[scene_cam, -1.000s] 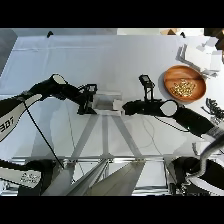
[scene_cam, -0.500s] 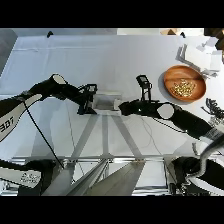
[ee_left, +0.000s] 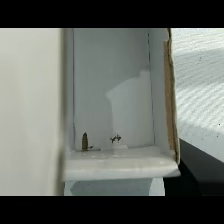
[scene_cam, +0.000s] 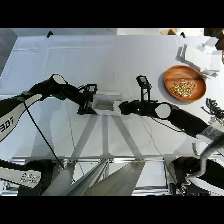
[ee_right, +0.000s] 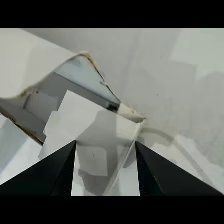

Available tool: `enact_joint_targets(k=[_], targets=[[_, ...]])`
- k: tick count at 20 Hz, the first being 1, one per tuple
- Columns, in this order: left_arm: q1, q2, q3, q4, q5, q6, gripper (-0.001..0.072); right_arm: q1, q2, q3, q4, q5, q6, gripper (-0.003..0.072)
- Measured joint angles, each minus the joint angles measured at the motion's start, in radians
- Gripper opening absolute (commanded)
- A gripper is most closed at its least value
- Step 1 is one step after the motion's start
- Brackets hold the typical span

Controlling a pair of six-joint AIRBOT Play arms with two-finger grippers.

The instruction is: Fold the box and place the chain.

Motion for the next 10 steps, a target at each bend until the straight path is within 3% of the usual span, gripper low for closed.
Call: enact_joint_targets(k=[10], targets=[[0.0, 0.0, 0.0, 0.0, 0.0, 0.0, 0.0175, 0.046, -0.003, 0.012, -0.01, -0.05, 0.055, 0.041]])
